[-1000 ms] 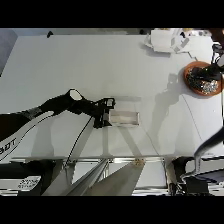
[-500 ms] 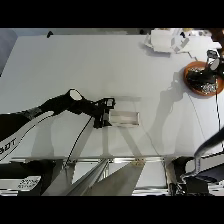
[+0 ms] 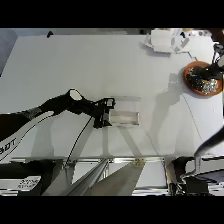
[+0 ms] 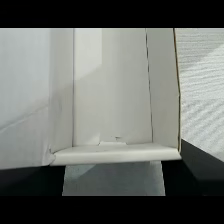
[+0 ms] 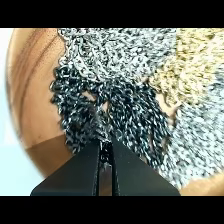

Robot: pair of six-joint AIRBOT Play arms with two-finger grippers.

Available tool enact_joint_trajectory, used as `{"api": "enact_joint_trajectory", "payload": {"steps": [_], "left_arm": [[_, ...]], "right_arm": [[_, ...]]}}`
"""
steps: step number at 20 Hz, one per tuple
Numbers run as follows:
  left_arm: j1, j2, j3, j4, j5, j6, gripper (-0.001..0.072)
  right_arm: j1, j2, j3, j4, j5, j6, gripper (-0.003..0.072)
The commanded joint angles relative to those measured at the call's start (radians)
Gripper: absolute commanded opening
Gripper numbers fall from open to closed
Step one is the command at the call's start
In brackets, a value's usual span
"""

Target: Fold the box and place the chain.

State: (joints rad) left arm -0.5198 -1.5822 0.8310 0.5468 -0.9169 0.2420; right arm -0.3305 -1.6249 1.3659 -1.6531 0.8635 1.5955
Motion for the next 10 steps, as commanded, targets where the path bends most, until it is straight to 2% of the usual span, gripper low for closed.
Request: {"api": "enact_joint_trajectory", "payload": {"steps": [1,7,10], "left_arm": [[0.001,0.0,0.0,0.0,0.0,0.0,0.0171],[0.001,0.0,0.0,0.0,0.0,0.0,0.0171],[0.001,0.0,0.0,0.0,0.0,0.0,0.0171]], "right_arm": [[0.0,0.074,0.0,0.0,0.078,-0.034,0.0015],[0.0,0.24,0.0,0.019,0.241,-0.105,0.0015],[0.0,0.334,0.0,0.112,0.37,-0.151,0.0015]]}}
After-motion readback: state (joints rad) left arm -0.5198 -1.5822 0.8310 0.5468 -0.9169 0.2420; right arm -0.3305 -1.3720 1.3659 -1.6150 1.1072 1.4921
